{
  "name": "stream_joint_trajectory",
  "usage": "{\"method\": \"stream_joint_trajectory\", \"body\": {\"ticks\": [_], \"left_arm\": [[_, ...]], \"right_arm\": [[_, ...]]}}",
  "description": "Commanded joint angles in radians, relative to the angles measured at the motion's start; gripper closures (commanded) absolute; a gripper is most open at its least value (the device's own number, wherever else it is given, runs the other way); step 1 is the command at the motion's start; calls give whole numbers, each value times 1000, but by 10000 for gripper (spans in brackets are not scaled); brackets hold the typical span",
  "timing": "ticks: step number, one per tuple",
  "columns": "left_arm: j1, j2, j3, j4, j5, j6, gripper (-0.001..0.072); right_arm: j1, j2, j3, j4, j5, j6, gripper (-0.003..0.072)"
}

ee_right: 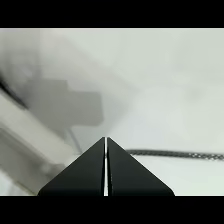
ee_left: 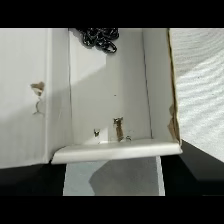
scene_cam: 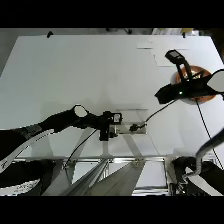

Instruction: Fold the box and place the chain.

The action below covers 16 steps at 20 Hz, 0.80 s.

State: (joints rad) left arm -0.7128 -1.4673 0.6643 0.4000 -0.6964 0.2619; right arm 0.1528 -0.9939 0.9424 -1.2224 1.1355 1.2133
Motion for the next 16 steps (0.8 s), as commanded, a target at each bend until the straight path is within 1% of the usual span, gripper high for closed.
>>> {"method": "stream_joint_trajectory", "body": {"ticks": [1, 2, 3, 4, 6, 8, 11, 16], "left_arm": [[0, 0, 0, 0, 0, 0, 500], [0, 0, 0, 0, 0, 0, 500], [0, 0, 0, 0, 0, 0, 500], [0, 0, 0, 0, 0, 0, 500], [0, 0, 0, 0, 1, 0, 500], [0, 0, 0, 0, 0, 0, 500], [0, 0, 0, 0, 0, 0, 500], [0, 0, 0, 0, 0, 0, 500]], "right_arm": [[-79, -80, 5, -196, -15, 151, 663], [-77, -110, -13, -192, -16, 150, 562], [-68, -132, -35, -188, -28, 147, 377], [-54, -153, -60, -193, -39, 138, 292], [-23, -185, -100, -212, -63, 141, 298], [6, -210, -126, -229, -78, 144, 345], [37, -237, -139, -248, -89, 182, 346], [46, -298, -139, -276, -82, 277, 350]]}}
